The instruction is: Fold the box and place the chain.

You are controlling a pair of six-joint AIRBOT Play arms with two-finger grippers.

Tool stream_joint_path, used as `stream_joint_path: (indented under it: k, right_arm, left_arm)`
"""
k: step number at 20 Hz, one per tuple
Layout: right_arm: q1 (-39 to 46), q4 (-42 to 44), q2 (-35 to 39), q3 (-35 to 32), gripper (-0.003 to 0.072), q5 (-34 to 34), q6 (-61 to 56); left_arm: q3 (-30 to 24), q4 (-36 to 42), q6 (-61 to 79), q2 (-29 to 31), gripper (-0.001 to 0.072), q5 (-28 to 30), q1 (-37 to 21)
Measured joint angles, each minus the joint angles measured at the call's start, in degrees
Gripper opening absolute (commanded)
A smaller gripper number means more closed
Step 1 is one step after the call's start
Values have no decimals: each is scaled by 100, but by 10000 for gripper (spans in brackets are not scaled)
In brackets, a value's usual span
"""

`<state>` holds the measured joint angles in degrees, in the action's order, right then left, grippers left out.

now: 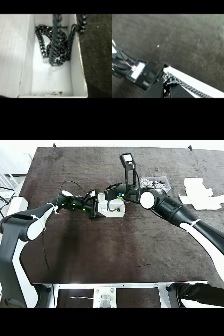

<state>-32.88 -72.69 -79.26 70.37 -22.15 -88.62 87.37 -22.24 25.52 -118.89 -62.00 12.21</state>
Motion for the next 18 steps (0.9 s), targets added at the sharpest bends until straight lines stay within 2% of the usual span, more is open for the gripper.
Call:
stream_joint_path:
  k: [10, 11, 12, 13, 15, 18]
  right_arm:
    - [42, 76, -732, -111, 4, 17, -17]
    - [44, 94, -848, -127, 112, 17, -17]
    - [50, 111, -942, -136, 333, 33, -17]
    - [72, 116, -1012, -140, 459, 59, -15]
    - [160, 129, -1023, -151, 459, 63, -15]
    - [459, 7, -640, -155, 442, -118, -13]
  left_arm:
    - [0, 0, 0, 0, 493, 0, 0]
    - [0, 0, 0, 2, 492, 0, 0]
    - [0, 0, 0, 0, 492, 0, 0]
    - [0, 0, 0, 0, 492, 0, 0]
    - [0, 0, 0, 0, 492, 0, 0]
    - [0, 0, -2, 0, 492, 0, 0]
